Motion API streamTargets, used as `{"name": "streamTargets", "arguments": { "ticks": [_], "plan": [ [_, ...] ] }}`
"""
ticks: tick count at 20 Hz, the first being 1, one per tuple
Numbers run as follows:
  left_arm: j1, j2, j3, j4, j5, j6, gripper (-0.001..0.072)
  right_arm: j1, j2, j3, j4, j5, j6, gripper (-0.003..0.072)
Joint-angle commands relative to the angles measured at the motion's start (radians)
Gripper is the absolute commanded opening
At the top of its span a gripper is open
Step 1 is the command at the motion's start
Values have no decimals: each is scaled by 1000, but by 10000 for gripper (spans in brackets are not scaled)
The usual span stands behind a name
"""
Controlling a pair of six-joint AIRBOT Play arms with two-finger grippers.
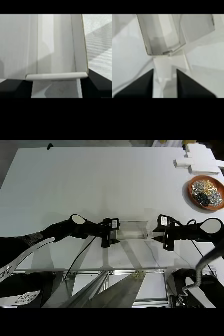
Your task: Fold the box and place the chain.
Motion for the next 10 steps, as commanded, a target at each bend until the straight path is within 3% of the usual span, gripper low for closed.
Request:
{"name": "streamTargets", "arguments": {
  "ticks": [1, 2, 5, 10],
  "plan": [
    [0, 1, 0, 0, -2, 0, 33, -11, 22, 1, 140, 92, 6, 95],
    [0, 1, 0, 0, -2, 0, 33, -11, 22, 1, 204, 111, -25, 9],
    [0, 1, 0, 0, -2, 0, 33, -10, 19, 1, 441, 119, -128, 11],
    [0, 1, 0, 0, -2, 0, 33, -10, -94, 1, 661, -133, -224, 7]
  ]
}}
